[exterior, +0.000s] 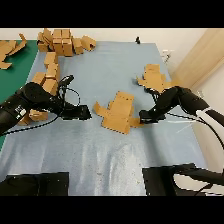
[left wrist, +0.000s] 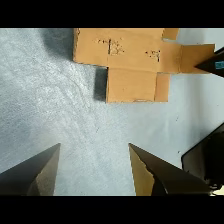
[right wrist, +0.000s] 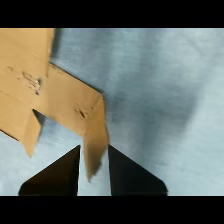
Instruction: Fold the box.
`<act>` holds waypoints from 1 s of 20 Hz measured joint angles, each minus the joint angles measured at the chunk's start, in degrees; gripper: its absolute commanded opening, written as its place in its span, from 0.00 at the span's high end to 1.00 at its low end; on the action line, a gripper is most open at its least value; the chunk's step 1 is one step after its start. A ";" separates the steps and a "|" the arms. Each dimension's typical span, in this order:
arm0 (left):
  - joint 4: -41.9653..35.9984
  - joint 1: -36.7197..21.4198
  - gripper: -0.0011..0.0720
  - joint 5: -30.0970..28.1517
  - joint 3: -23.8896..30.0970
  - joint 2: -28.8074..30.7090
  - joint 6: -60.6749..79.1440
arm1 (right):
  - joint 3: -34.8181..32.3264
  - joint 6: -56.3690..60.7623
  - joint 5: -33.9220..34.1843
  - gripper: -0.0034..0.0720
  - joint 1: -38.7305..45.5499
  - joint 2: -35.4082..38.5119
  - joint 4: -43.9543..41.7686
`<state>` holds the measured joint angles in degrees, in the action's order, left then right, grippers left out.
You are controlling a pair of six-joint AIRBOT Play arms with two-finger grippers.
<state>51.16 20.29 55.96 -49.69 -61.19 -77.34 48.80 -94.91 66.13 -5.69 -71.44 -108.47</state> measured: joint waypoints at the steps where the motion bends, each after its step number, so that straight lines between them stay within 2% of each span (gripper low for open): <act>1: 0.02 0.00 0.10 0.00 0.00 -0.13 0.00 | 0.00 0.00 -0.96 0.75 -0.66 -0.76 -0.59; 2: 0.04 0.00 0.10 0.09 0.00 -0.35 0.00 | 0.00 0.04 -1.75 0.76 -1.22 -1.49 -1.05; 3: 0.04 0.00 0.10 0.17 0.00 -0.66 0.02 | 0.00 0.04 -2.60 0.85 -1.73 -2.16 -1.29; 5: 0.02 0.00 0.10 0.61 0.00 -1.44 0.20 | 0.00 0.04 -4.07 0.95 -2.43 -2.99 -1.60; 9: -0.50 -0.20 0.10 0.81 0.00 -3.28 1.51 | 0.00 -3.17 -5.09 0.95 -3.19 -3.54 -2.58; 12: -2.47 -2.43 0.10 0.70 0.00 -4.57 3.91 | -1.11 -10.80 -5.31 0.95 -4.13 -2.25 -7.87; 16: -7.04 -7.63 0.10 0.94 0.02 -6.36 9.40 | -6.34 -17.94 -7.30 0.95 -5.27 2.69 -13.07; 20: -13.20 -9.81 0.10 2.01 0.11 -10.67 18.21 | -11.13 -21.35 -9.16 0.95 -5.68 6.05 -15.32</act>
<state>37.95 10.48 57.98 -49.58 -71.85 -59.13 37.67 -116.27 56.97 -11.38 -65.39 -123.79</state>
